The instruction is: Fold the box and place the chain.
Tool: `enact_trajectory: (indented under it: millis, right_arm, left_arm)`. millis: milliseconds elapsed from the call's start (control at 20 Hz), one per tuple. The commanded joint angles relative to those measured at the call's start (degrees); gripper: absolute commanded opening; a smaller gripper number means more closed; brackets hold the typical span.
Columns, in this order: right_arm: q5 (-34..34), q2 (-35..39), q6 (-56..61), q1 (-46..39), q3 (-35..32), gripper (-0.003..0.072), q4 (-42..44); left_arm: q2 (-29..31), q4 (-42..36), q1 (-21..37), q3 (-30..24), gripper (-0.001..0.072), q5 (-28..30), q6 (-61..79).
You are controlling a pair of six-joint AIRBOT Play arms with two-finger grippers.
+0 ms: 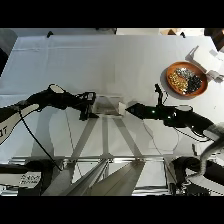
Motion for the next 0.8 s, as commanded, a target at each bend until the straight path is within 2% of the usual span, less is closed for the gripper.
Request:
enact_trajectory:
  millis: [0,50,100,750]
  right_arm:
    - [-2.2,0.0,-0.2,2.1,0.1,0.0376,0.9]
    - [-4.1,0.0,-0.3,3.6,0.2,0.0461,1.0]
    - [-5.9,0.0,-0.3,4.9,0.4,0.0486,0.9]
    - [-18.8,0.0,-1.5,13.2,5.1,0.0496,-2.1]
  left_arm:
    - [0.0,0.0,0.0,0.0,0.0209,0.0,0.0]
    - [0.0,0.0,0.0,0.0,0.0209,0.0,0.0]
    - [0.0,0.0,0.0,0.0,0.0209,0.0,0.0]
    - [0.0,0.0,0.0,0.0,0.0209,0.0,0.0]
